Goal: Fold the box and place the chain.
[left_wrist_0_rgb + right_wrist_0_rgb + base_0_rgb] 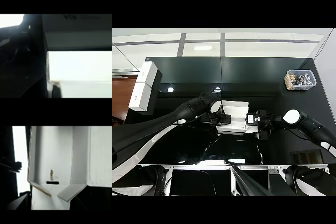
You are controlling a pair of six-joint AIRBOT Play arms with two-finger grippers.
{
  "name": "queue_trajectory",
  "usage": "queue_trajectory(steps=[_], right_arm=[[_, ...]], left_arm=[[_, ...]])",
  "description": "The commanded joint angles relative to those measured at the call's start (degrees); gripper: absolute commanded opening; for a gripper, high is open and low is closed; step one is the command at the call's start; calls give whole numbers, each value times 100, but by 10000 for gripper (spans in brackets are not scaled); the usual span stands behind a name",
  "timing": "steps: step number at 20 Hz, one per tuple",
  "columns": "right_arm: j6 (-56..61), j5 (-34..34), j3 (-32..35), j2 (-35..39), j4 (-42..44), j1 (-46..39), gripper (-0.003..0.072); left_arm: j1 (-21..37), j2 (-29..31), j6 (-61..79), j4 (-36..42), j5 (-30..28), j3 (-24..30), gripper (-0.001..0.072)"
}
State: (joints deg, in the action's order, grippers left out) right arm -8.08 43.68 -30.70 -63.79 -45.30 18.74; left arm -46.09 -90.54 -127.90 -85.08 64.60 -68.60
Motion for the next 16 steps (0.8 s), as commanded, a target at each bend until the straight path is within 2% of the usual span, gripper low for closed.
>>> queue_trajectory(steps=[1, 4, 6, 7, 8, 9, 16], right_arm=[[-269, -114, 2, -35, 197, 0, 716], [-299, -153, 2, -42, 267, 0, 714], [-317, -144, 2, -42, 514, 0, 539], [-315, -146, 2, -44, 586, 0, 537], [-308, -144, 2, -42, 601, 0, 395], [-302, -125, 2, -44, 603, 0, 302], [400, -210, 17, -251, 1287, 109, 302]], left_arm=[[-4, -4, -4, -98, 9, 0, 29], [-7, -4, 22, -138, 9, 0, 29], [-7, -4, 33, -151, 13, 0, 29], [-7, -4, 33, -151, 13, 0, 29], [-7, -4, 31, -149, 13, 0, 29], [-7, -4, 33, -149, 13, 0, 29], [-7, -4, 129, -144, 42, 0, 29]])
